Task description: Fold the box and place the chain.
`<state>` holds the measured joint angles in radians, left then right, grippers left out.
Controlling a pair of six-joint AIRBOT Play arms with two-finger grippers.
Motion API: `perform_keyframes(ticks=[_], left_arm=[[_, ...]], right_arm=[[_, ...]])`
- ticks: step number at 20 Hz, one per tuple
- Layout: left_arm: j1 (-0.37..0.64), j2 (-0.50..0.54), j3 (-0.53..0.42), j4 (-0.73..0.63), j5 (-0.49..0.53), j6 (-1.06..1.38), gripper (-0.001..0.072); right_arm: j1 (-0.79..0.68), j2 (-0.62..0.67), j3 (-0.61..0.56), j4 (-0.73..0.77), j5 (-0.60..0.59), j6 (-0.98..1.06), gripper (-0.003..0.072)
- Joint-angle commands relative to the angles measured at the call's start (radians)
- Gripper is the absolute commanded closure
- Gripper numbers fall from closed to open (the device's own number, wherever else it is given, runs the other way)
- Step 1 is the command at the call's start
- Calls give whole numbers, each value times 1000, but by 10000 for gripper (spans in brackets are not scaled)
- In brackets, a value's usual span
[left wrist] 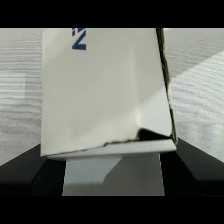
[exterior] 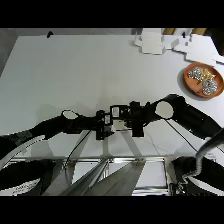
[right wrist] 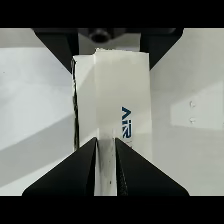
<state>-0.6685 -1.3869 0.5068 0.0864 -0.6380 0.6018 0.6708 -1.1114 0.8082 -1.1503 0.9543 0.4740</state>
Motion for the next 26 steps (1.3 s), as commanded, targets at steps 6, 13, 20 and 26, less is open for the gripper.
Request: perform_keyframes(ticks=[6, 13, 20, 26], left_arm=[[-1, 0, 0, 0, -2, 0, 434], [-1, 0, 0, 0, -2, 0, 434], [-1, 0, 0, 0, -2, 0, 434], [-1, 0, 0, 0, -2, 0, 434]], right_arm=[[1, 37, 0, 7, 45, 0, 484], [1, 37, 0, 7, 67, 26, 350], [1, 43, 0, 15, 70, 26, 351], [3, 4, -1, 14, 32, 27, 366]])
